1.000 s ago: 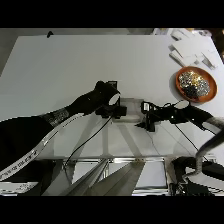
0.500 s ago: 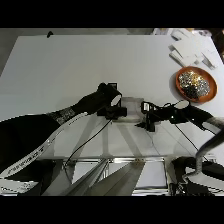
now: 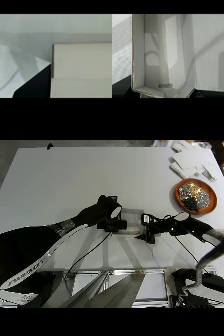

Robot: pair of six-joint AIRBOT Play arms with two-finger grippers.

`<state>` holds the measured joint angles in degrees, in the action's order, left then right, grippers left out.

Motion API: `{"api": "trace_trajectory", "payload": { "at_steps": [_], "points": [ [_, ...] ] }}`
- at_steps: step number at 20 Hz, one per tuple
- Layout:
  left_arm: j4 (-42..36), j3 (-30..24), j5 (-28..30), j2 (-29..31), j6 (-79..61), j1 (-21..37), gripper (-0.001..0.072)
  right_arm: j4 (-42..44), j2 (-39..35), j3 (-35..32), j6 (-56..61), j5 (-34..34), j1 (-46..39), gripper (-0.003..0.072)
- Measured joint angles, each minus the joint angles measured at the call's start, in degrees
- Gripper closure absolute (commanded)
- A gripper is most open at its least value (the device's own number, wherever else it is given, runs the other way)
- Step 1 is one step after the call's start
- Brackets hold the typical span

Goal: Fold the box and place the chain.

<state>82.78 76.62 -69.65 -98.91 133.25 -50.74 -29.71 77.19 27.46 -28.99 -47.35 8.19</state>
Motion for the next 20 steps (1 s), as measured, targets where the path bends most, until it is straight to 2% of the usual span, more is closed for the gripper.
{"api": "trace_trajectory", "payload": {
  "at_steps": [8, 10, 12, 19, 20],
  "points": [
    [1.57, 0.02, -2.03, 0.94, -2.78, 0.35, 0.0560, 0.11, 0.02, 0.00, 0.09, 0.02, 0.00, 0.0290],
    [1.51, 0.02, -1.99, 0.52, -2.78, 0.33, 0.0582, 0.04, 0.00, 0.00, 0.02, 0.04, 0.00, 0.0290],
    [0.98, 0.07, -1.70, 0.13, -2.75, 0.24, 0.0697, 0.02, 0.00, 0.00, 0.00, 0.04, 0.00, 0.0290],
    [0.26, 0.09, -1.36, -0.52, -1.25, 0.00, 0.0699, 0.02, 0.02, 0.00, 0.04, 0.02, 0.00, 0.0290],
    [0.15, 0.09, -1.25, -0.55, -1.14, -0.02, 0.0643, 0.02, 0.00, 0.00, 0.04, 0.02, 0.00, 0.0290]
  ]
}}
